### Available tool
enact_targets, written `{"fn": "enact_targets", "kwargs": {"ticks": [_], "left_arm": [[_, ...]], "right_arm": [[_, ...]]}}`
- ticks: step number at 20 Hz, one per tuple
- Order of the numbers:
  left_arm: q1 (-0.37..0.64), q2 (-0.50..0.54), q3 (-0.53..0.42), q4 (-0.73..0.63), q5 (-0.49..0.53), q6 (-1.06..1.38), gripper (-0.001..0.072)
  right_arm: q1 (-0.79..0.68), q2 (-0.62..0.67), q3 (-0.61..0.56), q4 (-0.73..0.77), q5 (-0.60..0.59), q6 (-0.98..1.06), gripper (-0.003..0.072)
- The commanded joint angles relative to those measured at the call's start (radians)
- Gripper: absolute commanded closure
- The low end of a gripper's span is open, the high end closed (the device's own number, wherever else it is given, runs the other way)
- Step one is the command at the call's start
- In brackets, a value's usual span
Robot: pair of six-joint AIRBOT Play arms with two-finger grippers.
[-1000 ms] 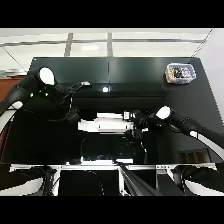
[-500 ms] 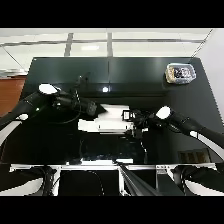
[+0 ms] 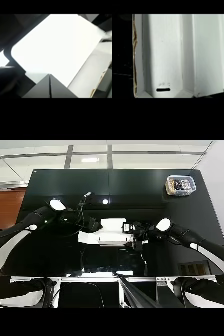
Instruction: Fold the box and place the chain.
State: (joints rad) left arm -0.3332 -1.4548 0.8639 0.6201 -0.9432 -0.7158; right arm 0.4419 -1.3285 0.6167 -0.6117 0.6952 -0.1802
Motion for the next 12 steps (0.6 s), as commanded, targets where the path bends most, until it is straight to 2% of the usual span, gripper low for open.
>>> {"fn": "enact_targets", "kwargs": {"ticks": [1, 4, 5, 7, 9, 10, 12], "left_arm": [[-0.016, 0.006, 0.027, 0.136, 0.019, -0.079, 0.0689], [0.021, 0.153, 0.055, 0.294, 0.021, -0.187, 0.0689], [0.036, 0.224, 0.043, 0.306, 0.020, -0.192, 0.0689], [0.053, 0.385, -0.039, 0.294, 0.059, -0.125, 0.0686], [0.065, 0.527, -0.165, 0.195, 0.137, 0.019, 0.0682], [0.063, 0.571, -0.224, 0.175, 0.138, 0.160, 0.0682], [0.045, 0.592, -0.313, 0.193, 0.080, 0.513, 0.0682]], "right_arm": [[0.001, 0.000, 0.000, 0.001, 0.000, 0.001, 0.0446], [0.001, 0.000, 0.000, 0.001, 0.000, 0.001, 0.0446], [0.001, 0.000, 0.000, 0.001, 0.000, 0.000, 0.0446], [0.001, 0.000, 0.000, 0.001, 0.000, 0.001, 0.0446], [0.001, 0.000, 0.000, 0.001, 0.000, 0.001, 0.0446], [0.001, 0.000, 0.000, 0.001, 0.000, 0.001, 0.0446], [0.001, 0.000, 0.000, 0.001, -0.001, 0.000, 0.0446]]}}
